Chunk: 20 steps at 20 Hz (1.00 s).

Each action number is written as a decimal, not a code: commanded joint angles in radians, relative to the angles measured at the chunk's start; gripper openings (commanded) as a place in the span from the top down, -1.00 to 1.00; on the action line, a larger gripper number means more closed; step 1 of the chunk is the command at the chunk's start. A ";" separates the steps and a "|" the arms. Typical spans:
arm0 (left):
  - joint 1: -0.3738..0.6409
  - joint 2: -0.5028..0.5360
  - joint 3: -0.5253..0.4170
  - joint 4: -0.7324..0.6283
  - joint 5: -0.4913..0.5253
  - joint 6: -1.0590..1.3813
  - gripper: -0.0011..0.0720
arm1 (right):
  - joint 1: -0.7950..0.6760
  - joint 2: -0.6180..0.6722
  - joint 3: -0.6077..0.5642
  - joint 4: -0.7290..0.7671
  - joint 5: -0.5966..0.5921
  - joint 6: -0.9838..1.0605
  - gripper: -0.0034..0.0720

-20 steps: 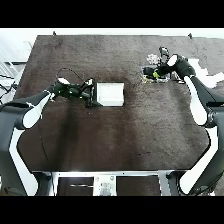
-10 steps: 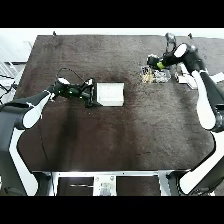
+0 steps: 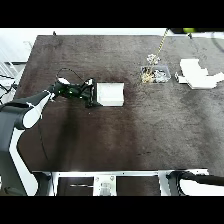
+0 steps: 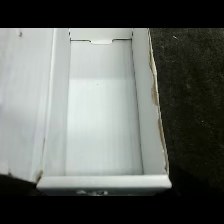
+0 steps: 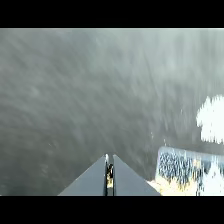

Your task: Fold the box and place the chain.

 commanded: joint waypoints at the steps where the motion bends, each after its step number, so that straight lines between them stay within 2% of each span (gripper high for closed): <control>1: 0.000 0.001 0.000 0.000 0.000 0.000 0.00 | 0.079 0.146 0.000 -0.046 0.000 -0.015 0.89; 4: 0.000 0.001 0.000 0.000 0.000 0.000 0.00 | 0.174 0.198 0.000 -0.080 0.020 -0.015 0.89; 8: 0.000 0.001 0.000 0.000 -0.001 0.000 0.00 | 0.284 0.205 -0.013 -0.098 0.078 -0.014 0.89; 14: 0.000 0.001 0.000 0.000 -0.002 0.000 0.00 | 0.395 0.204 -0.146 -0.094 0.084 0.009 0.89; 16: 0.000 0.001 0.000 0.000 -0.002 0.000 0.00 | 0.413 0.204 -0.211 -0.094 0.045 0.023 0.89; 20: 0.000 0.001 0.000 0.000 -0.002 0.000 0.00 | 0.414 0.203 -0.346 -0.060 -0.107 0.045 0.89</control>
